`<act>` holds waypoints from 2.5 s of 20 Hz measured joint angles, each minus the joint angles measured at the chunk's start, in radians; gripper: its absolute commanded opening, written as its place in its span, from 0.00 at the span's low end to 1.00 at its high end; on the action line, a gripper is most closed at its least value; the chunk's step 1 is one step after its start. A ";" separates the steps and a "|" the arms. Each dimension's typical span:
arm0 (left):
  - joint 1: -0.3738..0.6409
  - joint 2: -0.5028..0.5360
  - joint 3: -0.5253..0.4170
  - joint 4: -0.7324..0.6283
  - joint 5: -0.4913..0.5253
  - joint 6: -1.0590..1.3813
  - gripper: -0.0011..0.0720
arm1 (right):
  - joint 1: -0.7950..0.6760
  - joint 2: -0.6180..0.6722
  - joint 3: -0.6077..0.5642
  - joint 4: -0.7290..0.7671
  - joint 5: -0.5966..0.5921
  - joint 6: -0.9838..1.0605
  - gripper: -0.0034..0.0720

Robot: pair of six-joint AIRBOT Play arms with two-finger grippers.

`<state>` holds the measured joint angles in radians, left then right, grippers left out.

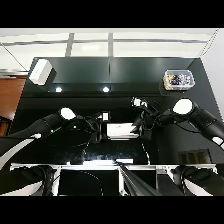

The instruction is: Fold the box and place the chain.

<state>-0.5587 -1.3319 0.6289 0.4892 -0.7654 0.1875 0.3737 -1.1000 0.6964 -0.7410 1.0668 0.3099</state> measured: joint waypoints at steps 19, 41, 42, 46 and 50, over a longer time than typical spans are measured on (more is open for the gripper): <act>0.000 0.000 0.000 0.000 0.000 -0.002 0.39 | 0.010 0.001 0.000 -0.014 -0.031 0.027 0.45; 0.000 0.000 0.000 -0.001 0.001 0.000 0.39 | 0.010 0.004 0.000 0.011 -0.047 0.028 0.45; 0.000 0.000 0.000 -0.001 0.001 0.000 0.39 | 0.010 0.004 0.000 0.010 -0.047 0.028 0.45; 0.000 0.000 0.000 0.000 0.000 0.000 0.39 | 0.010 0.004 0.000 0.008 -0.047 0.028 0.41; 0.000 0.000 0.000 0.000 0.000 0.000 0.39 | 0.010 0.005 0.000 0.008 -0.051 0.027 0.31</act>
<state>-0.5587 -1.3315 0.6289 0.4889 -0.7654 0.1871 0.3840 -1.0950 0.6960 -0.7334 1.0161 0.3367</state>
